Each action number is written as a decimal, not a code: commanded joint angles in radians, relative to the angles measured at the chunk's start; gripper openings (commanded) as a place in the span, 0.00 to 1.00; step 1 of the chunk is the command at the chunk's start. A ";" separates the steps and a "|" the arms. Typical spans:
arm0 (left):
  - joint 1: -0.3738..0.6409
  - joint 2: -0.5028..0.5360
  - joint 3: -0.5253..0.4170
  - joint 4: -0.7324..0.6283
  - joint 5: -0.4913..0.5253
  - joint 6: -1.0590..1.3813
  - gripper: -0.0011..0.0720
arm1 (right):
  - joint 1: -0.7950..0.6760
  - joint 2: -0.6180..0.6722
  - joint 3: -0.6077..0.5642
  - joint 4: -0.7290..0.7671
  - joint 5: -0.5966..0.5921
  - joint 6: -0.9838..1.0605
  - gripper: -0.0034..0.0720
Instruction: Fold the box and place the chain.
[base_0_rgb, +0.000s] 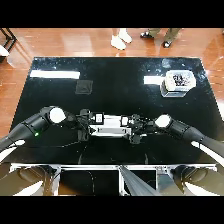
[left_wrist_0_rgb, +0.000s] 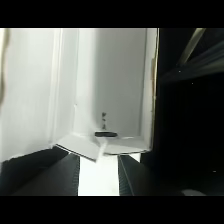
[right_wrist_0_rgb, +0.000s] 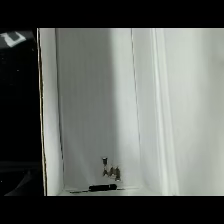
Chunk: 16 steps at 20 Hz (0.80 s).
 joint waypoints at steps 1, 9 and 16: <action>-0.001 -0.001 0.002 -0.009 -0.008 0.000 0.49 | 0.000 0.000 0.000 0.000 0.000 0.000 0.45; -0.002 -0.014 0.002 -0.076 -0.004 0.008 0.30 | 0.000 0.000 0.000 0.000 0.000 0.000 0.45; -0.003 -0.056 0.002 -0.146 0.053 0.032 0.30 | 0.000 0.000 0.000 0.000 0.000 0.000 0.45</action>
